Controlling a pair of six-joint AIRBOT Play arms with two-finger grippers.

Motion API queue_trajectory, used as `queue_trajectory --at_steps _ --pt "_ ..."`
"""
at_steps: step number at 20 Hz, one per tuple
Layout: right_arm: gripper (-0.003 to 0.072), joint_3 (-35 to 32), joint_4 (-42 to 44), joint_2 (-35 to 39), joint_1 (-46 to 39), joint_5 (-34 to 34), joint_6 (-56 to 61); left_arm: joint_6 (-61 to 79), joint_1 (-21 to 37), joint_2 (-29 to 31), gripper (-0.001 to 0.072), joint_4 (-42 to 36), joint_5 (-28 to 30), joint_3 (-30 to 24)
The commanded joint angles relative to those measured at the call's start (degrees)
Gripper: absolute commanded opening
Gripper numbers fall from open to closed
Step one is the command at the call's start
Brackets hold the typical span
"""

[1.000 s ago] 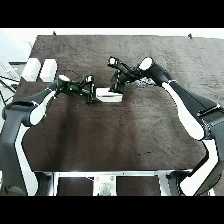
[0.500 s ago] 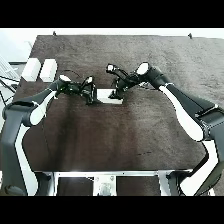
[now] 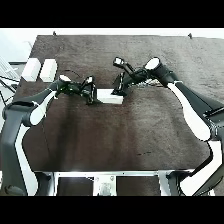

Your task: Fold the box and place the chain.

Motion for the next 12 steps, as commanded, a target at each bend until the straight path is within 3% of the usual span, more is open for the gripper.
queue_trajectory --at_steps 1,2,3,8,12 --pt "0.0352 -0.1 6.7 0.2 -1.5 1.7 -1.5 0.0 0.1 0.0 0.0288 -0.1 0.3 0.0" --pt "0.0102 -0.5 7.3 0.1 -1.6 1.7 -1.5 0.0 0.1 0.0 0.0288 -0.1 0.3 0.0" --pt "0.0011 -1.2 7.5 -0.1 -1.6 1.7 -1.5 0.0 0.1 0.0 0.0288 -0.1 0.3 0.0" --pt "0.0011 -6.3 7.5 -3.9 -0.2 1.7 -0.3 0.0 0.1 0.0 0.0288 -0.1 0.3 0.0" --pt "0.0011 -6.5 5.0 -6.3 0.9 2.6 3.0 0.0 0.1 0.0 0.0288 -0.1 0.3 0.0"
